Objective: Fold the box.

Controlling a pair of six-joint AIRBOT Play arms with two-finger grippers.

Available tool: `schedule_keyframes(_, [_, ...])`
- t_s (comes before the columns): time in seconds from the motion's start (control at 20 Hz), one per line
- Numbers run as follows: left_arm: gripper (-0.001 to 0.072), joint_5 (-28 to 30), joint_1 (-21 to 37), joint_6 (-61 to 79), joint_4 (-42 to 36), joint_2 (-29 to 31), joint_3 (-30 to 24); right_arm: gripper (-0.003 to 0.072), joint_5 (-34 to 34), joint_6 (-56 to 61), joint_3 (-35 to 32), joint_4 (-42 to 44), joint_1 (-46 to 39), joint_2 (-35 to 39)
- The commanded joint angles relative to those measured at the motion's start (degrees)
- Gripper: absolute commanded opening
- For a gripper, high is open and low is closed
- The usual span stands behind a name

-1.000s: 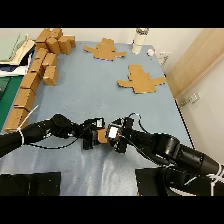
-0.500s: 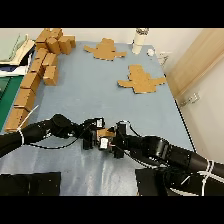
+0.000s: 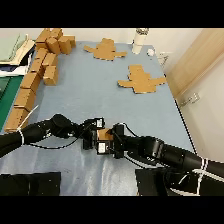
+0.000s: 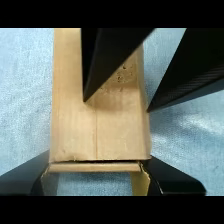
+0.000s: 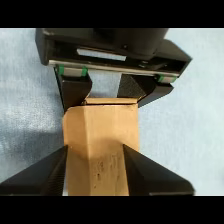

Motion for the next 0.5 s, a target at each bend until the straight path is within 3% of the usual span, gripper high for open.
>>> schedule_keyframes(0.0, [0.059,0.0,0.0,0.0,0.0,0.0,0.0,0.0494,0.0,-0.6,0.0,-0.2,0.1,-0.5])
schedule_keyframes(0.15, [0.059,0.0,0.0,0.0,0.0,0.0,0.0,0.0402,0.0,-1.2,0.0,-0.3,0.1,-0.5])
schedule_keyframes(0.25, [0.059,0.0,0.0,0.0,0.0,0.0,0.0,0.0399,0.0,-1.2,0.0,-0.3,0.1,-0.5])
schedule_keyframes(0.35, [0.0591,0.0,0.0,0.0,0.0,0.0,0.0,0.0292,0.0,-1.2,0.0,-0.3,0.1,-0.5])
schedule_keyframes(0.45, [0.059,0.0,0.0,0.0,0.0,0.0,0.0,0.0291,0.0,-1.2,0.0,-0.3,0.1,-0.5])
